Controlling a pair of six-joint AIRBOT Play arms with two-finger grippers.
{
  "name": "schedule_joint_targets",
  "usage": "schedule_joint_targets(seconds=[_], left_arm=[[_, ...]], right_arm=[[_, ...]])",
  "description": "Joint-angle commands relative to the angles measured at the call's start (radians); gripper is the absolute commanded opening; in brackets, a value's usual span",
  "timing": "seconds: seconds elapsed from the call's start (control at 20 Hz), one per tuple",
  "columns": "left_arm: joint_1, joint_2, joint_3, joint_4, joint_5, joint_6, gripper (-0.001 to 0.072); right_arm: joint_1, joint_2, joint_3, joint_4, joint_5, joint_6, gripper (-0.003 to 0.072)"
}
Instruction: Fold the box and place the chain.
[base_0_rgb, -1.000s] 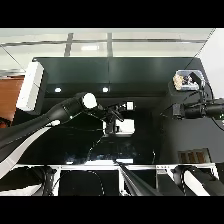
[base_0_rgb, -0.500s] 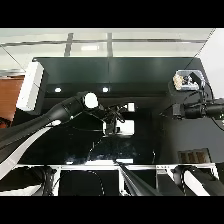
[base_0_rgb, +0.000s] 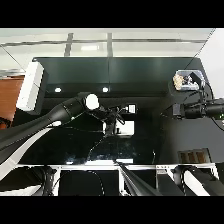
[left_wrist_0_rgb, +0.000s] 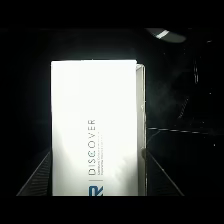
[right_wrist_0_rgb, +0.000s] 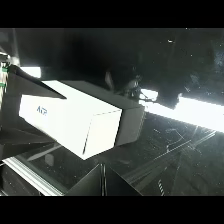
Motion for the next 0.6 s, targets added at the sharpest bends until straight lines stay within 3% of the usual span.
schedule_joint_targets(seconds=[0.0,0.4,0.55], left_arm=[[-0.001,0.0,0.001,0.002,-0.002,-0.002,0.0716],[-0.03,-0.019,-0.002,0.057,0.008,-0.002,0.0715],[-0.037,-0.022,-0.003,0.078,0.071,-0.058,0.0714]], right_arm=[[0.0,0.0,0.001,0.0,0.0,0.0,0.0013],[0.0,0.0,0.001,0.0,0.0,0.003,0.0013],[0.0,0.0,0.001,0.0,0.0,0.003,0.0013]])
